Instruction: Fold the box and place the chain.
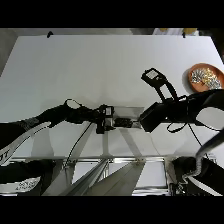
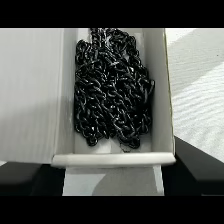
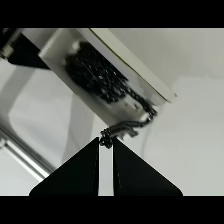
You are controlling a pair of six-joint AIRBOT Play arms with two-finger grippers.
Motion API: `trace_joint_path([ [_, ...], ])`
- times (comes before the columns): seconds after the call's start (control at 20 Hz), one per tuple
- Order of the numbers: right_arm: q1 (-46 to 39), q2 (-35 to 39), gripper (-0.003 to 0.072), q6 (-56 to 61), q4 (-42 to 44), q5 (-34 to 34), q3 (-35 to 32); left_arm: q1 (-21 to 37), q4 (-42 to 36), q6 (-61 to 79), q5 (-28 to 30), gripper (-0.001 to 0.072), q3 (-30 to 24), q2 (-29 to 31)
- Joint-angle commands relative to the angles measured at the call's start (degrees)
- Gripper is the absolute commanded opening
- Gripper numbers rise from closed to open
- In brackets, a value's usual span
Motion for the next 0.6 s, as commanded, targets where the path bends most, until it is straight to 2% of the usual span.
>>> trace_joint_path([
  [0.0, 0.3, -0.5, 0.0018, 0.0, 3.9, -6.3, 0.0, 0.0, 0.0, 0.0, 0.0, 0.0132, 0.0, 0.0],
  [0.2, 0.3, -2.8, 0.0018, -0.1, 6.4, -12.7, -2.8, 0.0, 0.0, 0.0, 0.0, 0.0132, 0.0, 0.0],
  [0.45, 0.3, -8.6, 0.0020, -3.6, 6.6, -14.3, -6.7, 0.0, 0.0, 0.0, 0.0, 0.0132, 0.0, 0.0],
  [0.5, 0.3, -10.2, 0.0031, -4.9, 6.8, -14.3, -6.7, 0.0, 0.0, 0.0, 0.0, 0.0132, 0.0, 0.0],
  [0.55, 0.3, -11.4, 0.0111, -7.0, 7.6, -15.4, -6.7, 0.0, 0.0, 0.0, 0.0, 0.0132, 0.0, 0.0],
])
